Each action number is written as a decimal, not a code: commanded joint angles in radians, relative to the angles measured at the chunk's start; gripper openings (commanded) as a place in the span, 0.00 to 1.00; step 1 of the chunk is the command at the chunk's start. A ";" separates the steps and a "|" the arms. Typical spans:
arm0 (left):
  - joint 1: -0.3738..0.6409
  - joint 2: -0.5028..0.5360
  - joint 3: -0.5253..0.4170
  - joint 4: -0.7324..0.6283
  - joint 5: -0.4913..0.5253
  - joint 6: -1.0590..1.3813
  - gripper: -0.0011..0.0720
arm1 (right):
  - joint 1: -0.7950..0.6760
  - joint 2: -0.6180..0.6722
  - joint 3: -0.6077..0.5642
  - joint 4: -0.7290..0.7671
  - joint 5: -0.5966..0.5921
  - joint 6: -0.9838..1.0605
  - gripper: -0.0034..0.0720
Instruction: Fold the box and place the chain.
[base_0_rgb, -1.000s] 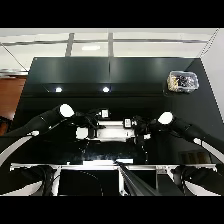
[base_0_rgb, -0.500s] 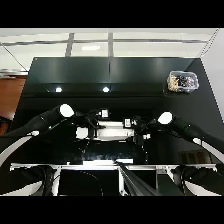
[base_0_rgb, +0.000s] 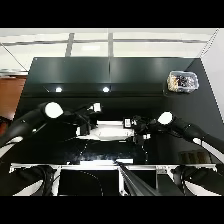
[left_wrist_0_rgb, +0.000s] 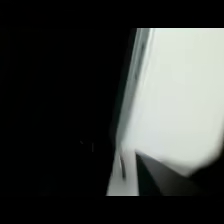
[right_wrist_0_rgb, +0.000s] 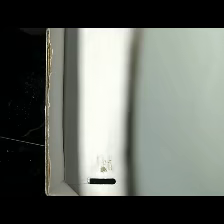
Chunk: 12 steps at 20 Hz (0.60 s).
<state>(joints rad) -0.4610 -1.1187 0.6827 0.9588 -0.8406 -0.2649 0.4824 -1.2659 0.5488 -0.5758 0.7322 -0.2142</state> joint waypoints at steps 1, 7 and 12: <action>0.063 0.134 0.001 0.219 -0.264 -0.263 0.28 | 0.000 0.000 -0.001 0.000 0.000 0.000 0.70; 0.035 0.159 -0.078 -0.325 -0.207 -0.369 0.05 | 0.000 0.000 -0.001 0.000 0.000 0.000 0.70; -0.052 0.019 -0.135 -0.690 0.216 -0.038 0.05 | 0.000 0.000 -0.001 0.000 0.000 0.000 0.70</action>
<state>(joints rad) -0.4755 -1.0313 0.5674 0.5045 -0.8402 -0.4572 0.4824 -1.2659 0.5488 -0.5762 0.7319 -0.2138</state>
